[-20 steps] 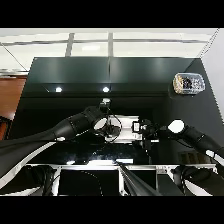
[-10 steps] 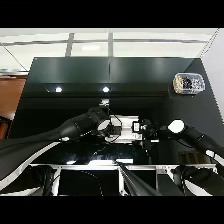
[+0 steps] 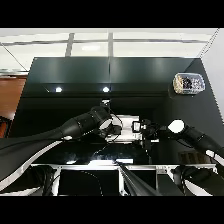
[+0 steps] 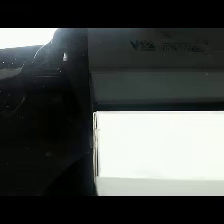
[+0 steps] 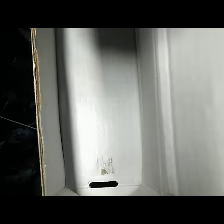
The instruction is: Fold the box and place the chain.
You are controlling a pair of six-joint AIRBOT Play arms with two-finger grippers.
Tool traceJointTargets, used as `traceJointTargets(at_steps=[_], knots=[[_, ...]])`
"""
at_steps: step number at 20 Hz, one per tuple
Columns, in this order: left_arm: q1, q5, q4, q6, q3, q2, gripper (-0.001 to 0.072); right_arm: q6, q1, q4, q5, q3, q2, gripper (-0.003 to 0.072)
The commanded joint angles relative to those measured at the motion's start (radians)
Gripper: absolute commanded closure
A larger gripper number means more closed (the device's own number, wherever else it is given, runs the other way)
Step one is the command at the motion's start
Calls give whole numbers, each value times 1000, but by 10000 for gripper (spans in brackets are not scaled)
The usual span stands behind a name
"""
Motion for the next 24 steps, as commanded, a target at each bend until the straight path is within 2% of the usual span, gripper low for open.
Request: traceJointTargets(at_steps=[1, 3, 4, 5, 6, 7, 8, 9, 12, 19, 21, 23, 24], knots=[[-1, -5, 2, 2, 2, 0, 617, -1, 0, 0, 1, 0, 0, 578], [-1, -13, 2, 3, 2, 0, 573, -1, 0, 0, 1, 0, 0, 578], [-4, -16, 2, 3, 2, 0, 477, -1, 1, 0, 1, 0, 0, 578], [-6, -17, 2, 3, 2, 0, 351, -1, 0, 0, 1, 0, 0, 578], [-7, -17, 2, 3, 2, 0, 322, -1, 0, 0, 1, 0, 0, 578], [-7, -17, 2, 2, 2, 0, 322, -1, 0, 0, 1, 0, 0, 578], [-7, -17, 2, 2, 2, 0, 395, -1, 0, 0, 1, 0, 0, 578], [-7, -16, 2, 2, 2, 0, 558, -1, 0, 0, 1, 0, 0, 578], [-7, -14, 2, 2, 2, 0, 685, -1, 0, 0, 1, 0, 0, 578], [-7, -10, 3, 23, 2, 0, 685, -1, 0, 0, 1, 0, 0, 577], [-7, -5, 3, 31, 2, 0, 686, 14, 0, 0, 0, 1, 0, 280], [-7, -12, 3, 31, 2, 0, 686, 55, 0, -1, 4, 2, 3, 74], [-6, -18, 6, 31, 2, 0, 685, 74, 0, -6, 16, 2, 16, 75]])
